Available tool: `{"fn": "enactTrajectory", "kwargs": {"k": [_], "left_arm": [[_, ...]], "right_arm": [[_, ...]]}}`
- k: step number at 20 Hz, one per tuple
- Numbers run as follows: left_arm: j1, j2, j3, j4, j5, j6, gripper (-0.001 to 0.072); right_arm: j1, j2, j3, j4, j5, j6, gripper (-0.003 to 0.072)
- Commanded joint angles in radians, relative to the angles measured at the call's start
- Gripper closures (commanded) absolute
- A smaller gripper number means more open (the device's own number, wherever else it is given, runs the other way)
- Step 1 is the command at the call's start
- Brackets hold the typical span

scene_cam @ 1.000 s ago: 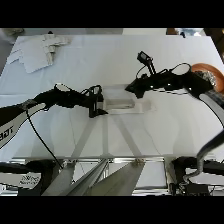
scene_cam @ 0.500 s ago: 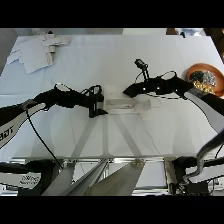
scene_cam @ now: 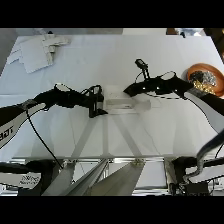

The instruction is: Fold the box and place the chain.

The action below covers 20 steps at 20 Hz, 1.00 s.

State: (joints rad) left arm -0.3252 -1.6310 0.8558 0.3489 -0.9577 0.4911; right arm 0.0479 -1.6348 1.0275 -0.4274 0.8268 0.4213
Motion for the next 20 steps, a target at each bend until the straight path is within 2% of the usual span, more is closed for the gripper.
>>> {"fn": "enactTrajectory", "kwargs": {"k": [1, 5, 8, 11, 14, 15, 16, 17, 20], "left_arm": [[0.000, 0.000, 0.000, 0.000, 0.000, 0.000, 0.0618], [0.000, 0.000, 0.000, 0.000, 0.000, 0.000, 0.0618], [0.000, 0.000, 0.000, 0.000, 0.000, 0.000, 0.0618], [0.000, 0.000, 0.000, 0.000, 0.000, 0.000, 0.0618], [0.000, 0.000, 0.000, 0.000, 0.000, 0.000, 0.0618], [0.000, 0.000, 0.000, 0.000, 0.000, 0.000, 0.0618], [0.000, 0.000, 0.000, 0.000, 0.000, 0.000, 0.0618], [0.000, 0.000, 0.000, 0.000, 0.000, 0.000, 0.0618], [0.000, 0.000, 0.000, 0.000, 0.000, 0.000, 0.0618]], "right_arm": [[0.000, 0.074, 0.002, -0.020, 0.017, -0.001, 0.0676], [-0.013, 0.237, 0.002, -0.116, 0.076, -0.003, 0.0675], [-0.053, 0.343, 0.002, -0.277, 0.214, -0.031, 0.0676], [-0.097, 0.386, 0.002, -0.436, 0.309, -0.067, 0.0675], [-0.110, 0.386, -0.012, -0.466, 0.315, -0.181, 0.0669], [-0.100, 0.386, -0.027, -0.468, 0.316, -0.236, 0.0610], [-0.087, 0.387, -0.043, -0.481, 0.320, -0.278, 0.0520], [-0.073, 0.393, -0.061, -0.506, 0.317, -0.306, 0.0498], [-0.066, 0.438, -0.126, -0.511, 0.257, -0.359, 0.0498]]}}
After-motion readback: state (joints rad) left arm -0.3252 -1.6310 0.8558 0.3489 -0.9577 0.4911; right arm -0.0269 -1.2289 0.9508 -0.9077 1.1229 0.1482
